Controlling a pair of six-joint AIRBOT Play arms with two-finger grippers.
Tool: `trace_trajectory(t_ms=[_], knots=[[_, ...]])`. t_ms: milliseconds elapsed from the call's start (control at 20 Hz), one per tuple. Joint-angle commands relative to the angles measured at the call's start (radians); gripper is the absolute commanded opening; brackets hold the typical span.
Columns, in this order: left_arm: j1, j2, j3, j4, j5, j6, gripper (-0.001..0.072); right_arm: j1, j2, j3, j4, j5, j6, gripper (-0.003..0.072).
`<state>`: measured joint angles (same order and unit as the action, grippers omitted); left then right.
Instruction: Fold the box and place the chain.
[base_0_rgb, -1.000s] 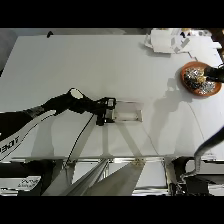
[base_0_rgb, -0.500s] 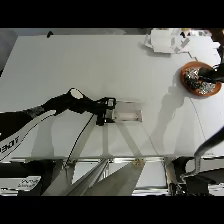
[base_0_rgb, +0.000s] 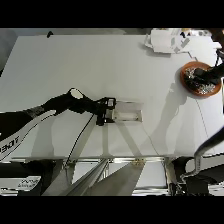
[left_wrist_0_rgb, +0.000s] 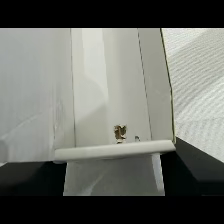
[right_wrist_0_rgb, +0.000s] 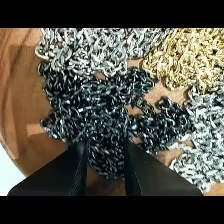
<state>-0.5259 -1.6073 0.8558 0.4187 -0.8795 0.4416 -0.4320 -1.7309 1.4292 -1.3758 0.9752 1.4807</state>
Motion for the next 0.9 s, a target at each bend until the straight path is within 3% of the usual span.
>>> trace_trajectory(t_ms=[0, 200, 400, 500, 550, 850], knots=[[0.000, 0.001, 0.000, 0.000, 0.000, 0.000, 0.0252, 0.000, -0.005, 0.000, 0.000, -0.025, 0.042, 0.0218], [0.000, 0.001, 0.000, 0.000, 0.000, 0.000, 0.0252, 0.000, -0.015, 0.000, -0.008, -0.013, 0.042, 0.0155], [0.000, 0.001, 0.000, 0.000, 0.000, 0.000, 0.0252, 0.000, -0.047, 0.000, -0.011, 0.025, 0.041, 0.0152], [0.000, 0.001, 0.000, 0.000, 0.000, 0.000, 0.0252, 0.000, -0.042, 0.000, -0.011, 0.035, 0.025, 0.0029], [0.000, 0.001, 0.000, 0.000, 0.000, 0.000, 0.0252, 0.000, -0.035, 0.000, -0.011, 0.038, 0.008, 0.0015], [0.000, 0.001, 0.000, 0.000, 0.000, 0.000, 0.0252, 0.000, 0.085, 0.000, -0.056, 0.027, -0.025, 0.0015]])
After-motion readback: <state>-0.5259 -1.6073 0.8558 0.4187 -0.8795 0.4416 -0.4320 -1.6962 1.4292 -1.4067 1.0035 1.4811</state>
